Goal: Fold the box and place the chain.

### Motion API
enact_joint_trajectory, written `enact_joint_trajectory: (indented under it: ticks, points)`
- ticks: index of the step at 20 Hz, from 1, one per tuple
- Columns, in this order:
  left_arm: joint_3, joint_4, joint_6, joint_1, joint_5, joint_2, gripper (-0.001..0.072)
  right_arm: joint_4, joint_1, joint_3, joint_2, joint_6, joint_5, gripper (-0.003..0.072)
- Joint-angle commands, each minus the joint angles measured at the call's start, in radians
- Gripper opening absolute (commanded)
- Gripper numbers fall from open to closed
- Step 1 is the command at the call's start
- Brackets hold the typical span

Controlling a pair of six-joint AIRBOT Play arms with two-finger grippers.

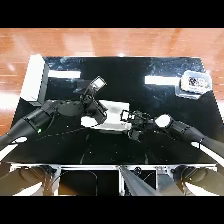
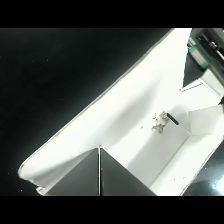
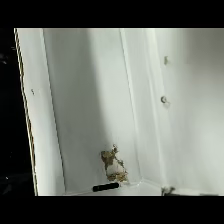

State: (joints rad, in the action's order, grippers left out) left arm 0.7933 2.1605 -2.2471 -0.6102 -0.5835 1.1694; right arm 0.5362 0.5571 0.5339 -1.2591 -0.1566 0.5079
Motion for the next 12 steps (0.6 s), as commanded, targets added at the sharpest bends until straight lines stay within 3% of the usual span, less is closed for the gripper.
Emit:
enact_joint_trajectory:
  ticks: [1,8,12]
  points:
    - [0.0,-0.002,0.005,-0.001,0.031,0.048,0.0023,0.0,0.0,0.0,0.0,0.0,0.001,0.0611]
    - [0.0,0.0,0.038,-0.011,0.034,0.166,0.0023,0.0,0.0,0.0,0.0,0.0,0.002,0.0611]
    - [0.004,-0.002,0.037,-0.034,0.039,0.156,0.0023,0.0,0.0,0.0,0.0,0.0,0.002,0.0611]
